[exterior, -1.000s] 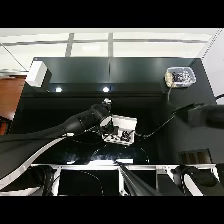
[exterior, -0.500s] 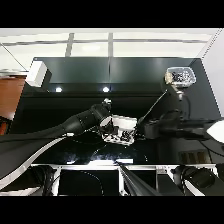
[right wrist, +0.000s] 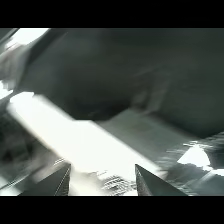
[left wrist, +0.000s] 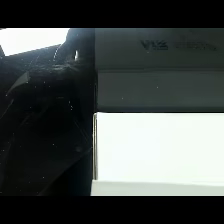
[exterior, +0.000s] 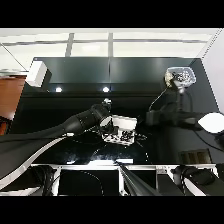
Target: Fold the box and place the chain.
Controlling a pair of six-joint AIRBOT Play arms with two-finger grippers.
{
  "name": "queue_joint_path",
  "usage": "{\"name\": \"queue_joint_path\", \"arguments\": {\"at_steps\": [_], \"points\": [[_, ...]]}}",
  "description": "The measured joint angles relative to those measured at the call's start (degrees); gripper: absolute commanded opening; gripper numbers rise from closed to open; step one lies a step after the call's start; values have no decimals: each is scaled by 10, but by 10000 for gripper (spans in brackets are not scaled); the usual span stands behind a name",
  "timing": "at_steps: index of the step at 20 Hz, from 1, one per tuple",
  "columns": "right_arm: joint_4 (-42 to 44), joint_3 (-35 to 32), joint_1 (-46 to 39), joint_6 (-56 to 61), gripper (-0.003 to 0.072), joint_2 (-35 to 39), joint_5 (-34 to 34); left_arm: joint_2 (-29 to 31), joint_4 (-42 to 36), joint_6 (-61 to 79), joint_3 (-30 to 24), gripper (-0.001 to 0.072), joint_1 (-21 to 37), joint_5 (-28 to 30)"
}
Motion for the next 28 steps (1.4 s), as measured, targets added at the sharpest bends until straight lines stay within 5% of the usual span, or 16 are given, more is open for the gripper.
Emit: {"name": "queue_joint_path", "arguments": {"at_steps": [1, 2, 8, 16, 19, 21, 22, 28], "points": [[-31, 0, -31, 13, 683, -1, -2, 0, 0, 0, 0, 33, 0, 0], [-68, 1, -64, 27, 709, -6, -11, 0, 0, 0, 0, 33, 0, 0], [-149, 31, -180, 68, 702, -127, -129, 0, 0, 0, 0, 33, 0, 0], [-157, 241, -203, 104, 699, -413, -151, 0, 0, 0, 0, 33, 0, 0], [-157, 300, -204, 125, 543, -481, -136, 0, 0, 0, 0, 33, 0, 0], [-158, 322, -205, 137, 333, -506, -133, 0, 0, 0, 0, 33, 0, -1], [-158, 329, -205, 141, 50, -514, -133, 0, 0, 0, 0, 33, 0, -1], [-151, 353, -206, 111, 45, -513, -87, 0, 0, 0, 0, 33, 0, -1]]}}
